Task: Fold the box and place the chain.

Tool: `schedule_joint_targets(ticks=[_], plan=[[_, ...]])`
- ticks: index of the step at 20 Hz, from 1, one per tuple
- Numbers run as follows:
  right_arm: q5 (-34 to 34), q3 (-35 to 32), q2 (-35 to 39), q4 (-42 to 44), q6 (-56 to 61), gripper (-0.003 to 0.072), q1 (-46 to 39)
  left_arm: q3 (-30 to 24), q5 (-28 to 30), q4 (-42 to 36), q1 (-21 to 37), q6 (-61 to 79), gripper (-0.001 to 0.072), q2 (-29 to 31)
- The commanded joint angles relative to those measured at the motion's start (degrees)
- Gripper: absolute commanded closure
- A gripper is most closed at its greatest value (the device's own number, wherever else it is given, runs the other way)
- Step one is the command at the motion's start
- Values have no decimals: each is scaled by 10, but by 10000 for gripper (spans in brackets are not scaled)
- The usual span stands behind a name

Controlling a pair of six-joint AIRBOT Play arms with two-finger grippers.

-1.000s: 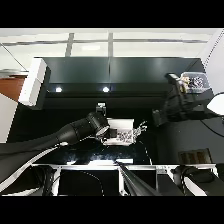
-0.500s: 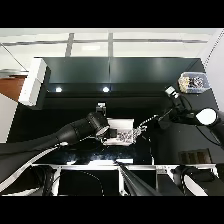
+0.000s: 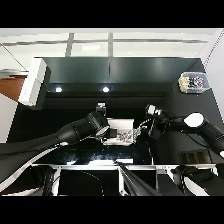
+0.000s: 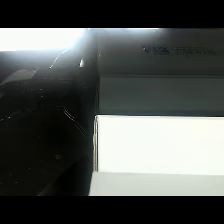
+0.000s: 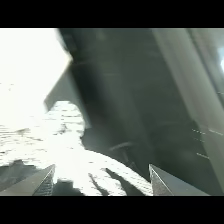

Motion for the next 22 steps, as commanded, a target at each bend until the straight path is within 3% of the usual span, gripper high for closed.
schedule_joint_targets(ticks=[1, 12, 16, 17, 18, 20, 21, 22], plan=[[-5, -33, -4, 13, -47, -29, 46, 0, 0, 0, 0, 0, 680, 0], [-39, -40, -40, 21, -111, -21, 49, 0, 0, 0, 0, 0, 680, 0], [-38, -40, -53, 63, -132, -20, 49, 0, 0, 0, 0, 0, 680, 0], [-38, -40, -53, 65, -132, 72, 49, 0, 0, 0, 0, 0, 680, 0], [-37, -40, -53, 65, -127, 217, 49, 0, 0, 0, 0, 0, 680, 0], [-37, -40, -53, 65, -111, 404, 49, 0, 0, 0, 0, 0, 680, 0], [-37, -40, -53, 65, -102, 573, 49, 0, 0, 0, 0, 0, 680, 0], [-37, -40, -52, 65, -88, 649, 49, 0, 0, 0, 0, 0, 680, 0]])
